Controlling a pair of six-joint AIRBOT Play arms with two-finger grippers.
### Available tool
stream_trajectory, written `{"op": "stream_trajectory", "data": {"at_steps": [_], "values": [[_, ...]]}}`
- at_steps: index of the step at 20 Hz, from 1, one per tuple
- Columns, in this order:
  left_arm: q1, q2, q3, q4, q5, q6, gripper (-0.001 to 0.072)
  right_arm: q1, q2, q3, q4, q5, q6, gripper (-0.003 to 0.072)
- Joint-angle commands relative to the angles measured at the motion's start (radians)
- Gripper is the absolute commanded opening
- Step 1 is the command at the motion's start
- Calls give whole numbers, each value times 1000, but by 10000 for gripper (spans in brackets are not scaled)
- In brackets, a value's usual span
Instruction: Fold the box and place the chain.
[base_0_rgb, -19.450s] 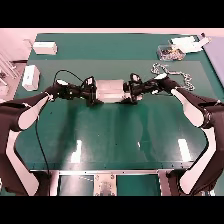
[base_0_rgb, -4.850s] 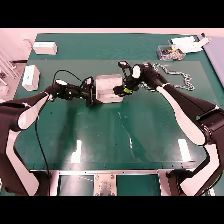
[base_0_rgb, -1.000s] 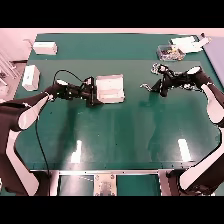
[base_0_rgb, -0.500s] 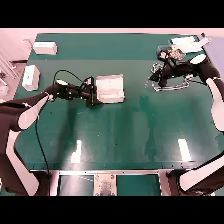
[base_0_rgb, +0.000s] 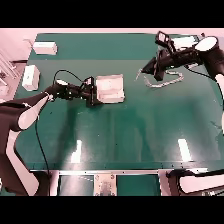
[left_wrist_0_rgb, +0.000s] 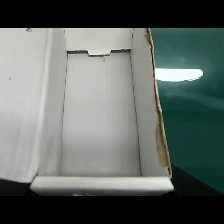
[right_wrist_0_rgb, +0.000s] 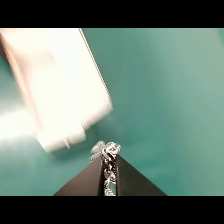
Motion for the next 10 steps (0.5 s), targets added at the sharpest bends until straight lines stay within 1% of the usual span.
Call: {"op": "stream_trajectory", "data": {"at_steps": [1,3,7,10], "values": [[1,0,0,0,0,0,470,109,68,2,35,-40,39,8],[1,0,0,0,0,0,470,164,67,3,34,-78,82,8],[1,0,0,0,0,0,470,255,64,2,34,-104,145,8],[1,0,0,0,0,0,469,293,27,1,37,-124,144,8]]}}
